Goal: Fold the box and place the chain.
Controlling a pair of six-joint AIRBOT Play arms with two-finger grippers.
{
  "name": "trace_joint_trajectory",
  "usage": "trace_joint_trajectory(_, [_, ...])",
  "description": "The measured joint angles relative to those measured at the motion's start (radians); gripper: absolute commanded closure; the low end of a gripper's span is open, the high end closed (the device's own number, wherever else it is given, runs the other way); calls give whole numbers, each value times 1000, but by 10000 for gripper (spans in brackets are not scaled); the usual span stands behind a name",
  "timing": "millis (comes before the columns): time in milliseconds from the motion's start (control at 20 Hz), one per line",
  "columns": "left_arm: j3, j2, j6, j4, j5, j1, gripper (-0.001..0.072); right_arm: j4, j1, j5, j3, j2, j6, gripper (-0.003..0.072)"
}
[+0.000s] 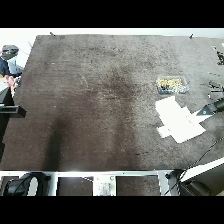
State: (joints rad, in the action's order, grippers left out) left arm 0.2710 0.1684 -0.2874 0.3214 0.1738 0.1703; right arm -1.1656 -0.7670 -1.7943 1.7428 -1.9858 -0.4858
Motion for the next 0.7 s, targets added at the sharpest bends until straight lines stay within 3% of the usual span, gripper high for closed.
trace_joint_trajectory(200, [0, 0, 0, 0, 0, 0, 700, 45, 0, -10, -65, 46, -6, 678])
trace_joint_trajectory(350, [0, 0, 0, 0, 0, 0, 700, 131, 2, -11, -183, 102, -7, 678])
trace_joint_trajectory(550, [0, 0, 0, 0, 0, 0, 700, 303, 47, 8, -417, 215, -7, 679])
trace_joint_trajectory(700, [0, 0, 0, 0, 0, 0, 700, 475, 130, 112, -640, 337, -8, 679])
